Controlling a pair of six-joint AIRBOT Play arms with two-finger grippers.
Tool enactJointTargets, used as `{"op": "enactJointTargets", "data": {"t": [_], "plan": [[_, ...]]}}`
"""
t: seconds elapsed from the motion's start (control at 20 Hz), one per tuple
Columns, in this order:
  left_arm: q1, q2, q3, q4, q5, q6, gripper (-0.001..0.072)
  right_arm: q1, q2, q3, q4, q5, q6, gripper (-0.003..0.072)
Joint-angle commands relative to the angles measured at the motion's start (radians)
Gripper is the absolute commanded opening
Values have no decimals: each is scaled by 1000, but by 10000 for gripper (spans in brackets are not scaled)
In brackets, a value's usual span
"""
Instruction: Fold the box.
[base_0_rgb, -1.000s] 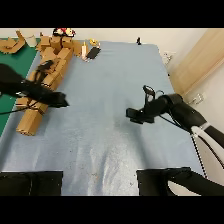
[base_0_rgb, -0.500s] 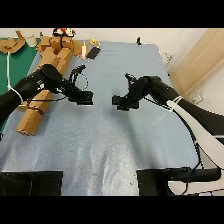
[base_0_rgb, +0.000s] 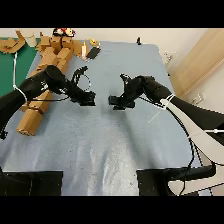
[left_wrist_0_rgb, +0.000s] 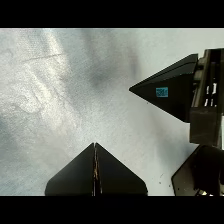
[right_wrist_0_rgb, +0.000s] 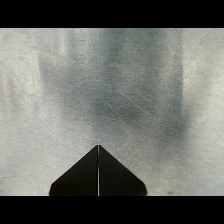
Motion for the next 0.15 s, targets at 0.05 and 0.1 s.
{"op": "enactJointTargets", "data": {"t": [0.05, 0.1], "plan": [[0, -1, 1, 0, 1, 0, 14, 2, -2, 2, 0, 0, -1, 3], [0, -1, 1, 0, 0, 0, 14, 2, -2, 2, 0, 0, -1, 3]]}}
